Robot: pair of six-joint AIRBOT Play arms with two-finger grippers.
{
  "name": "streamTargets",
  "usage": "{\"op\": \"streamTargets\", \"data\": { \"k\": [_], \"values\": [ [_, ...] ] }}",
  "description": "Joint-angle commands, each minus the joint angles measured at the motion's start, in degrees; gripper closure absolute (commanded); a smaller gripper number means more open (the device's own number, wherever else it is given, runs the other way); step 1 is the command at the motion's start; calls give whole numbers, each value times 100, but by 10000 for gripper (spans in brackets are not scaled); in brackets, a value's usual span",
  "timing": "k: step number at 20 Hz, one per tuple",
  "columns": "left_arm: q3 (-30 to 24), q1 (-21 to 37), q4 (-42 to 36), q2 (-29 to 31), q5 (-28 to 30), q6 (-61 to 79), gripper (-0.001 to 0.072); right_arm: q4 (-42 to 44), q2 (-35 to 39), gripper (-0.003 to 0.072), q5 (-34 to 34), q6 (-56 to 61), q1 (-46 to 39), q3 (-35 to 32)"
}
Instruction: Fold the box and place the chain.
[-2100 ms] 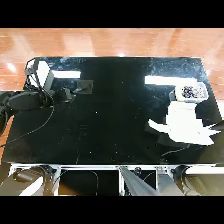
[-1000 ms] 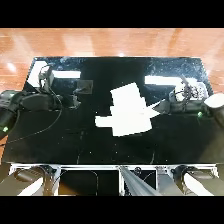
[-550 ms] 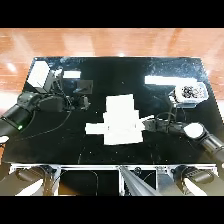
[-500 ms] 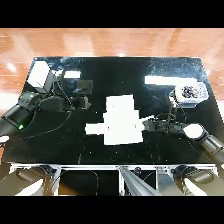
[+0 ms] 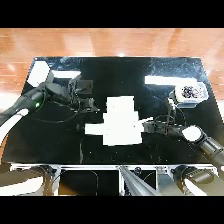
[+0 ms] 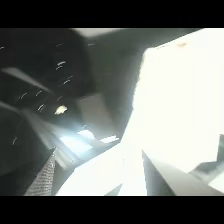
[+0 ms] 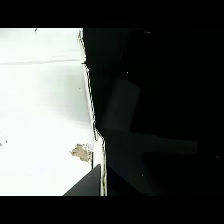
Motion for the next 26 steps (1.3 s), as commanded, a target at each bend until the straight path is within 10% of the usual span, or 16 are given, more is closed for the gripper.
{"op": "streamTargets", "data": {
  "k": [1, 9, 26],
  "values": [
    [459, 387, -1530, -962, 1432, 1985, 91, -35, 2, 654, 116, -4, 7, -4],
    [1003, -142, -1499, -1945, 1611, 2450, 90, -133, 2, 654, 210, 98, 4, -7],
    [1047, -776, -1473, -1965, 1606, 2559, 104, -92, 2, 654, 210, 129, 7, -4]
  ]
}}
